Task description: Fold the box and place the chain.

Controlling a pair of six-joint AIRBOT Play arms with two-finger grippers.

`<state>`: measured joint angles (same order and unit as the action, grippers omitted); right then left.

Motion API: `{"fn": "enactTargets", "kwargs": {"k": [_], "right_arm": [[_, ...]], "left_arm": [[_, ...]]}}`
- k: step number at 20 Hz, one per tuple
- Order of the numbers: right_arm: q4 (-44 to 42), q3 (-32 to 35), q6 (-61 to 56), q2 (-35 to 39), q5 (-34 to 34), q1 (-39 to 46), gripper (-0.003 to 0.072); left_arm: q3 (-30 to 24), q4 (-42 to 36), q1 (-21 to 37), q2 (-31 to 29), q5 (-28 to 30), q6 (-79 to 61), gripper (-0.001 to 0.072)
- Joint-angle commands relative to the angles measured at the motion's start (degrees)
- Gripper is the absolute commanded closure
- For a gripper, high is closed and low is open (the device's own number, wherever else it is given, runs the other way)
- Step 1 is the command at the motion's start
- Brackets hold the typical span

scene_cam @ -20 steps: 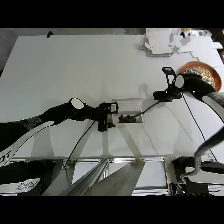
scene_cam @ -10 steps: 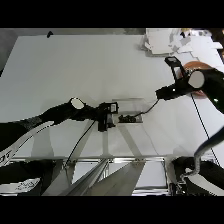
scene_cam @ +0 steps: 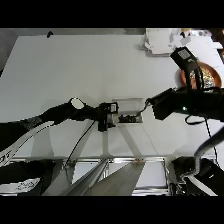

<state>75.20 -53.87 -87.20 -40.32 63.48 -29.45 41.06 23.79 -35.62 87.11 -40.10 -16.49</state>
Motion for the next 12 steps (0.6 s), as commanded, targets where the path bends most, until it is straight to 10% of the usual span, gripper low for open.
{"fn": "enactTargets", "kwargs": {"k": [1,12], "right_arm": [[-0.85,-0.04,-2.84,2.6,-0.37,-6.4,0.0666],[1.29,1.97,-2.82,-11.85,-8.52,-13.75,0.0665]], "left_arm": [[0.0,0.02,0.04,-0.04,0.0,-0.02,0.0438],[0.0,0.0,0.04,-0.04,0.02,-0.02,0.0438]]}}
